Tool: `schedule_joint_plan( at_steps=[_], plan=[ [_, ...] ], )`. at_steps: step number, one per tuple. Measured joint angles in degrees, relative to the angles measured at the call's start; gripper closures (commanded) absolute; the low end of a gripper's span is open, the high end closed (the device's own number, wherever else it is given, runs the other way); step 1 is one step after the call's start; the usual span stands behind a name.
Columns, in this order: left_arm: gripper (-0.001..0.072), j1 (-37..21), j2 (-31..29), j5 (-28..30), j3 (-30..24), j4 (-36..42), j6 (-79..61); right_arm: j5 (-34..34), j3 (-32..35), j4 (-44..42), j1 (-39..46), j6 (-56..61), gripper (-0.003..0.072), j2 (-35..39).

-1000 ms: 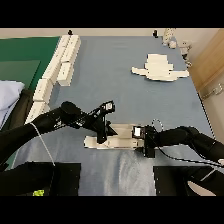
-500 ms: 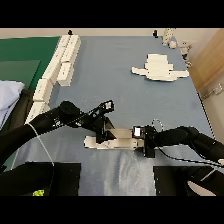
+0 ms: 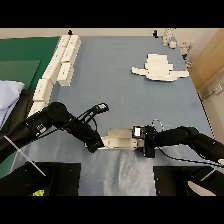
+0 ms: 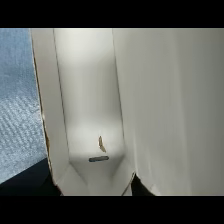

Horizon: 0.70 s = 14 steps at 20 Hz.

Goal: Fold the box.

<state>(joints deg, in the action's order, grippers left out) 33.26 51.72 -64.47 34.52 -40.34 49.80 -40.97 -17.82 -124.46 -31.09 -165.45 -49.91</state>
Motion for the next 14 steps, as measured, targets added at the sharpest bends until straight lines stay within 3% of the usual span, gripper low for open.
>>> schedule_joint_plan(
  at_steps=[6, 10, 14],
  plan=[
    [0.0696, 5.42, 4.72, 10.43, 3.43, 7.61, 10.58, -0.02, 0.0, 0.0, 0.0, 0.0, 0.0277, 0.0],
    [0.0696, 1.92, 9.77, 17.22, 6.36, 8.7, 14.56, -0.02, 0.0, 0.0, 0.0, 0.0, 0.0278, 0.0],
    [0.0696, -0.85, 14.47, 19.58, 6.97, 7.98, 18.05, -0.04, 0.0, 0.0, 0.0, 0.02, 0.0277, 0.0]
  ],
)
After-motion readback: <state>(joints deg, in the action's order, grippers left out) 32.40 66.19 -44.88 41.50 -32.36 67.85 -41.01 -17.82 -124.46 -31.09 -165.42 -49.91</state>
